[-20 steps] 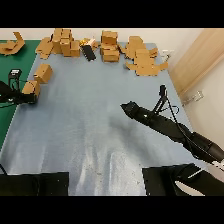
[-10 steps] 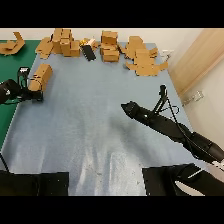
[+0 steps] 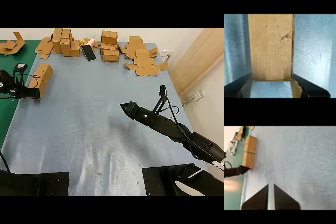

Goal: Fold the box.

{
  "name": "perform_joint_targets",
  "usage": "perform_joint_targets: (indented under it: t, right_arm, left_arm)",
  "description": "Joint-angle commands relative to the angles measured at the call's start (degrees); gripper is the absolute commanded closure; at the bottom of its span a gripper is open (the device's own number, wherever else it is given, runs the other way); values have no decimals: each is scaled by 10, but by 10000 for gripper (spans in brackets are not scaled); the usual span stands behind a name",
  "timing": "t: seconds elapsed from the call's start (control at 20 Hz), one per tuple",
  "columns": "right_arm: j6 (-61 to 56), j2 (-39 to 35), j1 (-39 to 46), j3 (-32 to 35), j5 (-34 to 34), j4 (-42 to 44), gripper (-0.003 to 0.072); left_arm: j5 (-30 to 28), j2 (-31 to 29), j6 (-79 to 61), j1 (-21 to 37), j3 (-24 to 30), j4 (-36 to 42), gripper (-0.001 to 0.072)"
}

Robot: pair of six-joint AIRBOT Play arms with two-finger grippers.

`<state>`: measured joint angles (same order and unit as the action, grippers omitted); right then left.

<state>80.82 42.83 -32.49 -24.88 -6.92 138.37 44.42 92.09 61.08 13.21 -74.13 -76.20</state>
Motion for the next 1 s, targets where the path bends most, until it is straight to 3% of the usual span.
perform_joint_targets:
  t: [0.0, 0.1, 0.15, 0.2, 0.3, 0.35, 0.4, 0.45, 0.5, 0.7, 0.95]
  right_arm:
    - [0, 0, 0, 0, -13, 0, 552]
    - [0, 0, 0, 0, -32, 0, 577]
    - [0, 0, 0, -1, -42, -6, 655]
    - [0, 0, 0, -2, -50, -19, 682]
    - [0, 0, 0, -3, -53, -24, 682]
    - [0, 1, 2, -3, -54, -24, 683]
    - [0, 1, 8, -3, -60, -23, 683]
    - [0, 4, 16, -5, -74, -23, 683]
    - [0, 13, 28, -15, -98, -28, 683]
    - [0, 96, 67, -105, -222, -118, 683]
    - [3, 244, 71, -273, -374, -251, 683]
  left_arm:
    - [100, -7, 16, 4, -58, -37, 14]
    - [123, -28, 16, 3, -88, -34, 14]
    - [131, -40, 17, 0, -101, -32, 14]
    - [138, -53, 20, -4, -114, -19, 14]
    - [156, -78, 20, -8, -127, 27, 15]
    - [167, -90, 20, -11, -128, 50, 99]
    - [188, -99, 19, -16, -127, 75, 386]
    - [205, -105, 19, -23, -127, 95, 627]
    - [225, -107, 20, -32, -127, 118, 696]
    - [296, -106, 24, -108, -102, 227, 699]
    - [282, -106, 49, -274, -20, 234, 700]
